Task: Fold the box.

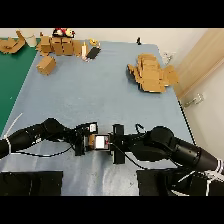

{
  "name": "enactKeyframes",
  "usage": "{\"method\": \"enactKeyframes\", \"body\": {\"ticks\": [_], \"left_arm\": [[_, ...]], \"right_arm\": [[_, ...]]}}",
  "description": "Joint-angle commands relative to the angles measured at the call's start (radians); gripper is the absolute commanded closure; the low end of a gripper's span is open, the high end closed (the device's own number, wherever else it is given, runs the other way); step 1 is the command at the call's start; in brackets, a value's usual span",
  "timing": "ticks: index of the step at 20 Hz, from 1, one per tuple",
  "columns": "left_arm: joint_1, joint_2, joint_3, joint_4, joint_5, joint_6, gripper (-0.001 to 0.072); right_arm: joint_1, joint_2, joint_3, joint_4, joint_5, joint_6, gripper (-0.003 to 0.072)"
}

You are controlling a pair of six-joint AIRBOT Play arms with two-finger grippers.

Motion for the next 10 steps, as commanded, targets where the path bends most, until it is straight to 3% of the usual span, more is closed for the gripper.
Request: {"method": "enactKeyframes", "body": {"ticks": [1, 3, 4, 5, 7, 10], "left_arm": [[0.000, -0.001, 0.000, 0.000, 0.000, 0.000, 0.0182], [0.000, -0.001, 0.000, 0.000, 0.000, 0.000, 0.0182], [0.000, -0.001, 0.000, 0.000, 0.000, 0.000, 0.0182], [0.000, -0.001, 0.000, 0.000, 0.000, 0.000, 0.0181], [0.000, -0.001, 0.000, 0.000, 0.000, 0.000, 0.0182], [0.000, -0.001, 0.000, 0.000, 0.000, 0.000, 0.0182]], "right_arm": [[0.000, 0.020, 0.003, 0.073, -0.168, 0.187, 0.0388], [0.000, 0.018, -0.009, 0.192, -0.235, 0.350, 0.0489], [0.000, 0.017, -0.036, 0.259, -0.239, 0.422, 0.0648], [0.000, 0.017, -0.073, 0.327, -0.217, 0.484, 0.0683], [0.000, 0.017, -0.165, 0.510, -0.109, 0.542, 0.0684], [0.000, 0.018, -0.261, 0.789, 0.152, 0.563, 0.0685]]}}
